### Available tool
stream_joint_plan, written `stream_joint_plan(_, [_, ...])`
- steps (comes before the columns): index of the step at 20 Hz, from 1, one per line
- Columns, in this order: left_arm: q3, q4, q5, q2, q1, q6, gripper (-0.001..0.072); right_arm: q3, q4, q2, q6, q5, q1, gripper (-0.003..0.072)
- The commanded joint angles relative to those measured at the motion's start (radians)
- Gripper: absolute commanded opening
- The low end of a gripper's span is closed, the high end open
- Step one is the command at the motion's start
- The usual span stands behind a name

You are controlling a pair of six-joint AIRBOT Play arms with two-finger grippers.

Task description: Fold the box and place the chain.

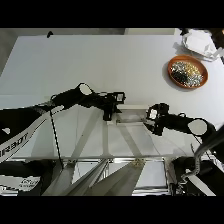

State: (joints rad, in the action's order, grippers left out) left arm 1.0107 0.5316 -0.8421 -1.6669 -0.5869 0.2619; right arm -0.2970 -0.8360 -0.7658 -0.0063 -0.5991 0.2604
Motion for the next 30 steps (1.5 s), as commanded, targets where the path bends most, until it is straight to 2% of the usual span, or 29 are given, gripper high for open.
stream_joint_plan(1, [0.000, 0.000, 0.000, 0.000, 0.000, 0.000, 0.0011, 0.000, 0.056, -0.040, -0.136, -0.015, -0.001, 0.0694])
stream_joint_plan(5, [0.000, 0.000, 0.000, 0.000, 0.000, 0.000, 0.0011, 0.000, 0.066, -0.074, -0.156, -0.019, -0.064, 0.0693])
stream_joint_plan(8, [0.000, 0.000, 0.000, 0.000, 0.000, 0.000, 0.0011, 0.000, 0.163, -0.095, -0.282, -0.060, -0.071, 0.0689])
stream_joint_plan(11, [0.000, 0.000, 0.000, 0.000, 0.000, 0.000, 0.0011, 0.000, 0.180, -0.114, -0.311, -0.032, -0.072, 0.0689])
stream_joint_plan(18, [0.000, 0.000, 0.000, 0.000, -0.001, 0.000, 0.0011, 0.000, 0.323, -0.196, -0.475, -0.047, -0.072, 0.0677])
stream_joint_plan(27, [0.000, 0.000, 0.000, 0.000, -0.001, 0.000, 0.0011, -0.001, 0.327, -0.283, -0.526, -0.079, -0.072, 0.0657])
stream_joint_plan(30, [0.000, 0.000, 0.000, 0.000, 0.000, 0.000, 0.0011, -0.032, 0.329, -0.332, -0.526, -0.140, -0.100, 0.0657])
